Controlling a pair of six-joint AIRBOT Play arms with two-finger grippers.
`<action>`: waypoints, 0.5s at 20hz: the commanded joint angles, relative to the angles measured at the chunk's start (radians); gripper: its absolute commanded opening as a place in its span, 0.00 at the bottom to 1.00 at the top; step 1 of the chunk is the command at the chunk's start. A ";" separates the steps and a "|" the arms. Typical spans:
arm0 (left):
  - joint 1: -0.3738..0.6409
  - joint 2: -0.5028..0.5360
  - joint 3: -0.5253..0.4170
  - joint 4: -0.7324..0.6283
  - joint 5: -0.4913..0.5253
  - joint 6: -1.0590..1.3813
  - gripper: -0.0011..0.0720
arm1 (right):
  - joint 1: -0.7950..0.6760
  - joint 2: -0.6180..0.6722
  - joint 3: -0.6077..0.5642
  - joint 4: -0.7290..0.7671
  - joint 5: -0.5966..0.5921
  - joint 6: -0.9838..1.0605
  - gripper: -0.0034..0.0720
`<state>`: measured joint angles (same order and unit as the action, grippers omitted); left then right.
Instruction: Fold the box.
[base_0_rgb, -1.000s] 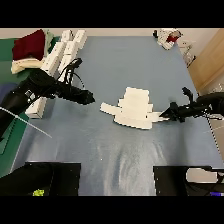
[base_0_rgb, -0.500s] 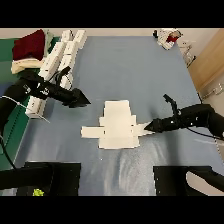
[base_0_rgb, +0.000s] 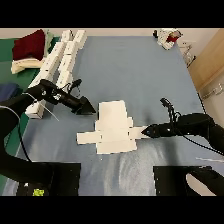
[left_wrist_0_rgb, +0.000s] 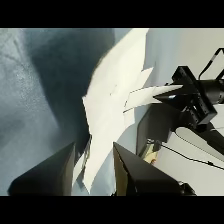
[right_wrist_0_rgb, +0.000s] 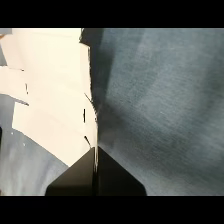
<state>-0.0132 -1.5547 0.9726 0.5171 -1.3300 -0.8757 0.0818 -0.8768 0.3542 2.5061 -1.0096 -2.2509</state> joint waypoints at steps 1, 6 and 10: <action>-0.055 -0.098 0.060 -0.002 0.044 0.032 0.48 | 0.008 0.010 -0.005 -0.003 0.010 0.010 0.05; -0.121 -0.243 0.232 -0.003 -0.029 0.048 0.48 | 0.008 0.010 -0.005 -0.015 0.006 0.010 0.05; -0.162 -0.282 0.276 0.004 -0.168 0.122 0.48 | 0.008 0.010 -0.005 -0.021 0.006 0.011 0.05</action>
